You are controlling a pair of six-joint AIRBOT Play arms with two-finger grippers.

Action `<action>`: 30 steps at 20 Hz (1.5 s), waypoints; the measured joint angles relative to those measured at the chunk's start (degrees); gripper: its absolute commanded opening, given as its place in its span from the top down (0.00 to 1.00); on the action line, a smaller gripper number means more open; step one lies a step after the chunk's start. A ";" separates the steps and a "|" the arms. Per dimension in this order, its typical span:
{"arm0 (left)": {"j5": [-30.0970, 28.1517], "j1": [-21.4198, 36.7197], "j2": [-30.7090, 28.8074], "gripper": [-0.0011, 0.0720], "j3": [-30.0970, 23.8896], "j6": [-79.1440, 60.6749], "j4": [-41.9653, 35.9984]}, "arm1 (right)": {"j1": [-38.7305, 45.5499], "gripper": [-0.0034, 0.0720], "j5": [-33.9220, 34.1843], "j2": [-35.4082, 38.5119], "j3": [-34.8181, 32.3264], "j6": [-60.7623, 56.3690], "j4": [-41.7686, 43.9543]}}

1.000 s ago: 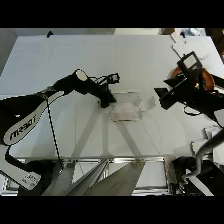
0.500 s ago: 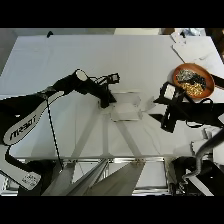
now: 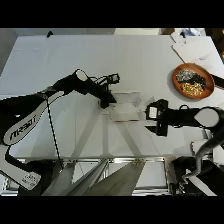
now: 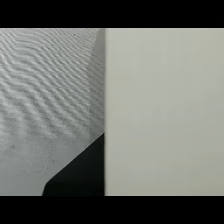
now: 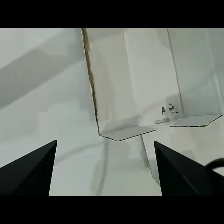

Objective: Fold the box and place the chain.

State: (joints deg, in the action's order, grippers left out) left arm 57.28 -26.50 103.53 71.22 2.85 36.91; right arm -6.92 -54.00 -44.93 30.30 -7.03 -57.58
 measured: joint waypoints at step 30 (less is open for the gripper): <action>0.00 0.00 0.00 0.96 0.00 0.00 -0.02 | 13.16 0.04 7.10 -28.65 -1.07 42.82 33.40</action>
State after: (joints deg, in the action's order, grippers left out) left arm 57.28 -26.50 103.53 71.22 2.85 36.88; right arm 6.24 -46.89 -73.58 29.23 35.79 -24.18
